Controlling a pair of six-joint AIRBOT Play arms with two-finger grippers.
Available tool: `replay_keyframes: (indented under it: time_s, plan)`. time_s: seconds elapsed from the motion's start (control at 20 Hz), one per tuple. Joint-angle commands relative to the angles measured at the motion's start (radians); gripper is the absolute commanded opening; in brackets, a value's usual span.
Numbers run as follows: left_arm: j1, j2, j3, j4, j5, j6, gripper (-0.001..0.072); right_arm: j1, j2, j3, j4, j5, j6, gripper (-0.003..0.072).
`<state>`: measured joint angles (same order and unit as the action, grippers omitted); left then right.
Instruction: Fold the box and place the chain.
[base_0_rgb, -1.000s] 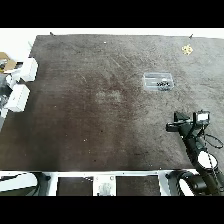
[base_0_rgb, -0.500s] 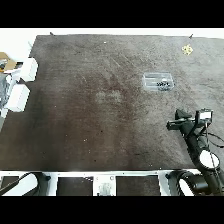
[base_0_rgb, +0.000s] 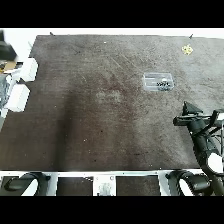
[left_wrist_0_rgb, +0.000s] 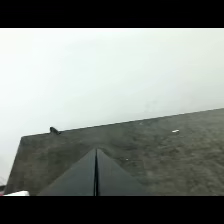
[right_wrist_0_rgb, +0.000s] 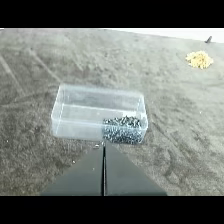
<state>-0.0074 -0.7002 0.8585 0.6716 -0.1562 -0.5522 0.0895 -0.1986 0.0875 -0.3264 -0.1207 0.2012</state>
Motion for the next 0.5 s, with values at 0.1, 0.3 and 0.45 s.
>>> replay_keyframes:
  time_s: [0.1, 0.3, 0.45]
  plan:
    - [-0.291, 0.24, -0.461, 0.0, 0.38, 0.011, 0.0004, 0.001, 0.013, 0.003, -0.002, 0.0, 0.005, 0.0006]
    - [-0.374, 0.345, -0.695, 0.001, 0.46, -0.12, 0.0006, 0.001, 0.013, 0.003, -0.002, 0.0, 0.005, 0.0006]
    - [-0.378, 0.392, -0.745, 0.001, 0.448, -0.137, 0.0007, 0.001, 0.013, 0.003, -0.002, 0.0, 0.005, 0.0006]
